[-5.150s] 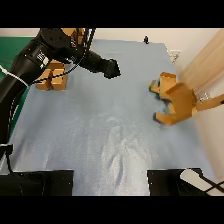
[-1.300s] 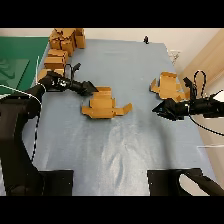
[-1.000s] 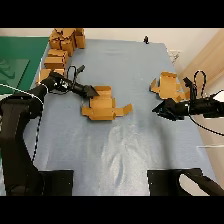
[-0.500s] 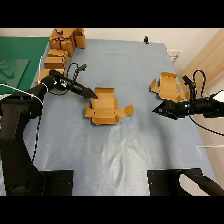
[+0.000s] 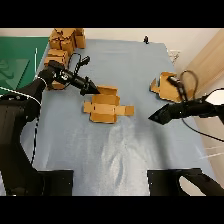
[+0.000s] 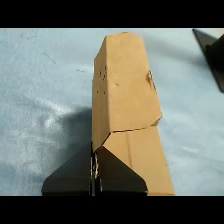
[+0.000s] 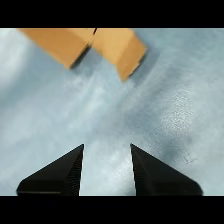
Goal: Fold the box.
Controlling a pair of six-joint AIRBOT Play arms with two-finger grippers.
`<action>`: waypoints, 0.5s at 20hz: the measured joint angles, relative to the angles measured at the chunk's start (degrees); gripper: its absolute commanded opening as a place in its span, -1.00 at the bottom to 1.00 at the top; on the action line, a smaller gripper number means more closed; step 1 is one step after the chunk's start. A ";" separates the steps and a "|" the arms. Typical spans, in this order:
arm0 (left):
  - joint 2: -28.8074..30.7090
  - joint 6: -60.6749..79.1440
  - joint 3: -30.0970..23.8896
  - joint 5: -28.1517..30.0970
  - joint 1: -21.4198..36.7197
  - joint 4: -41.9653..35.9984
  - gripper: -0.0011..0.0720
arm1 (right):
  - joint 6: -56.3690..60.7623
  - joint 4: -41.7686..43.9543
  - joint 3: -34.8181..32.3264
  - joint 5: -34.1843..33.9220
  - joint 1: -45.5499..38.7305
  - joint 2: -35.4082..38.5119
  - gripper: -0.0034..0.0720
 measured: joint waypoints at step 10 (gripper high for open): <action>6.95 7.58 -10.03 10.19 -3.43 3.10 -0.93 | -0.70 -24.87 0.00 -13.75 28.85 -2.12 0.27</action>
